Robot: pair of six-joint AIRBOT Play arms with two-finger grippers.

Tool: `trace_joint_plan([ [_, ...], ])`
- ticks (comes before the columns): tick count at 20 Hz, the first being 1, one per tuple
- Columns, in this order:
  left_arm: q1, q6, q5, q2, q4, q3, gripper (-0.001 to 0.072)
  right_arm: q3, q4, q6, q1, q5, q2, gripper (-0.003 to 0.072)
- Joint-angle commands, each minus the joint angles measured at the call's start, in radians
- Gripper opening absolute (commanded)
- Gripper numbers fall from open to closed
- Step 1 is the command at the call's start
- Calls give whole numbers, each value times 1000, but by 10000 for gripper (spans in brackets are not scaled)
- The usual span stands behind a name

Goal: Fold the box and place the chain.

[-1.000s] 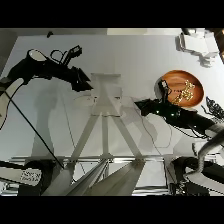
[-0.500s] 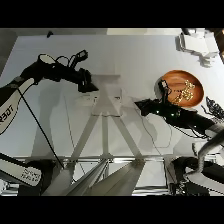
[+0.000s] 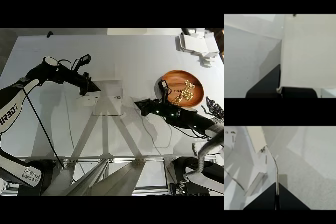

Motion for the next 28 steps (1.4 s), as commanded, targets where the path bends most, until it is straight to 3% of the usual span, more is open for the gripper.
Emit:
trace_joint_plan([
  [1,0,40,-9,-1,0,1,9,0,-1,0,0,0,-1,16],
  [26,0,35,-10,0,0,1,8,0,0,1,0,3,-1,17],
  [27,0,35,-10,0,-1,1,8,0,0,1,0,5,-1,22],
  [28,0,35,-10,3,0,1,7,0,0,1,0,13,0,108],
])
